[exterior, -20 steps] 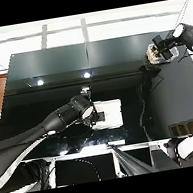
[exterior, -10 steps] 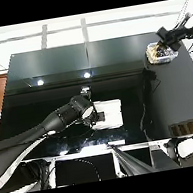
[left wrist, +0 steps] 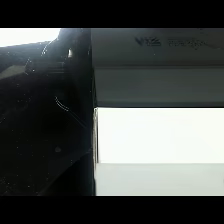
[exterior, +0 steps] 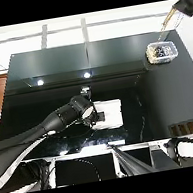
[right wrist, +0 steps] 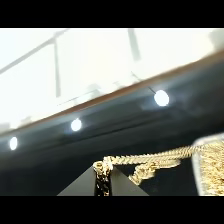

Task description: Fold the box and place the chain.

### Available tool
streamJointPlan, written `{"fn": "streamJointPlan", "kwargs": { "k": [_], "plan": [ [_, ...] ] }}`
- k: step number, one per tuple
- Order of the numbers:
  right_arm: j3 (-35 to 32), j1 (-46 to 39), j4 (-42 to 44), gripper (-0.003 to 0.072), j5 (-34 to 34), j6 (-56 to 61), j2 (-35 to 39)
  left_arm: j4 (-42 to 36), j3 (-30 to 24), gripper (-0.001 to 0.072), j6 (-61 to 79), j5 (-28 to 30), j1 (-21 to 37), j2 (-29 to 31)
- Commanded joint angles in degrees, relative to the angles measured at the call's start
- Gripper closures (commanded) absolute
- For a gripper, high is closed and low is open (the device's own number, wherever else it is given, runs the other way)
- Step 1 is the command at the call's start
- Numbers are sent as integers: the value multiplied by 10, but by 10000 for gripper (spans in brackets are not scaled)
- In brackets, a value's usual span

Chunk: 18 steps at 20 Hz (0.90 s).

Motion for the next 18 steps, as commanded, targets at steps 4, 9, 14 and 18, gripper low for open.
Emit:
{"fn": "streamJointPlan", "kwargs": {
  "k": [4, 9, 14, 18],
  "plan": [
    [-17, 6, 50, 673, 140, -118, 155, 0, 0, 679, 0, 0, 0, 0],
    [-181, 92, 51, 675, 255, -219, 276, -2, 0, 679, 0, -2, 0, 0],
    [-373, 216, 115, 674, 265, -218, 308, -2, 0, 679, 0, -9, 0, 0],
    [-460, 293, 154, 674, 172, -214, 308, -2, 0, 679, 0, -8, 0, 0]
  ]
}}
